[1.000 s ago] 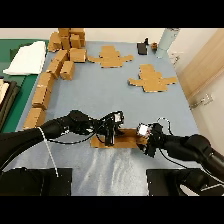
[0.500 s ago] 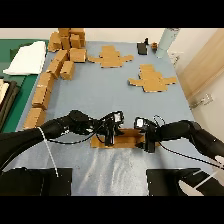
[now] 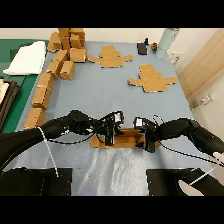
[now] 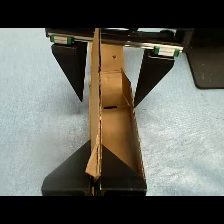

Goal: Fold the box.

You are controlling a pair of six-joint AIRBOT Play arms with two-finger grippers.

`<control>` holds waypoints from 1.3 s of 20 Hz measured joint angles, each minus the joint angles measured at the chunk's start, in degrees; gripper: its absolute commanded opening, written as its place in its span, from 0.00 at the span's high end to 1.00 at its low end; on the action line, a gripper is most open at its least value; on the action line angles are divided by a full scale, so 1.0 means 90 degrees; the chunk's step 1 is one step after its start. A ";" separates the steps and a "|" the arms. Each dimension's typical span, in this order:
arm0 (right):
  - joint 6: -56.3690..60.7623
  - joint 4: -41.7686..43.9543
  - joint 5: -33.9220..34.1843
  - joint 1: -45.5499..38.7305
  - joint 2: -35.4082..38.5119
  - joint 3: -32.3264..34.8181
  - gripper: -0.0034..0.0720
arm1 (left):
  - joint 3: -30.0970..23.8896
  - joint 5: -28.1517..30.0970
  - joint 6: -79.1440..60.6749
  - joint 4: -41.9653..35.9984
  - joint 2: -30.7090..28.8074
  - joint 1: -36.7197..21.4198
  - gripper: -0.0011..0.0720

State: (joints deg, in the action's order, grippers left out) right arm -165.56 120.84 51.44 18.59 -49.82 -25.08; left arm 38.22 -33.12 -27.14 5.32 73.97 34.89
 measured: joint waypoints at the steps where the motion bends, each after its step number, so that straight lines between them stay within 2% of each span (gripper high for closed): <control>1: 0.0002 -0.0005 0.0000 0.0000 0.0002 0.0000 0.01 | 0.0000 0.0000 0.0000 0.0000 0.0000 0.0000 0.97; 18: -0.0600 0.0075 -0.0119 0.0189 -0.0364 0.0102 0.03 | -0.0002 -0.0010 0.0000 0.0000 0.0000 0.0000 0.97; 19: -0.0622 0.0083 -0.0160 0.0206 -0.0369 0.0136 0.10 | -0.0002 -0.0015 0.0002 0.0002 0.0000 0.0000 0.97; 24: -0.0709 0.0095 -0.0245 0.0238 -0.0362 0.0214 0.14 | -0.0002 -0.0010 0.0002 0.0002 0.0000 0.0000 0.97; 26: -0.0712 0.0100 -0.0301 0.0243 -0.0359 0.0223 0.28 | -0.0002 -0.0012 0.0002 0.0002 0.0000 0.0000 0.97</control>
State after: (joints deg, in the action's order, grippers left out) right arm -171.96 121.73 48.73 20.78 -53.06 -23.07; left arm 38.20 -33.23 -27.11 5.34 73.97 34.89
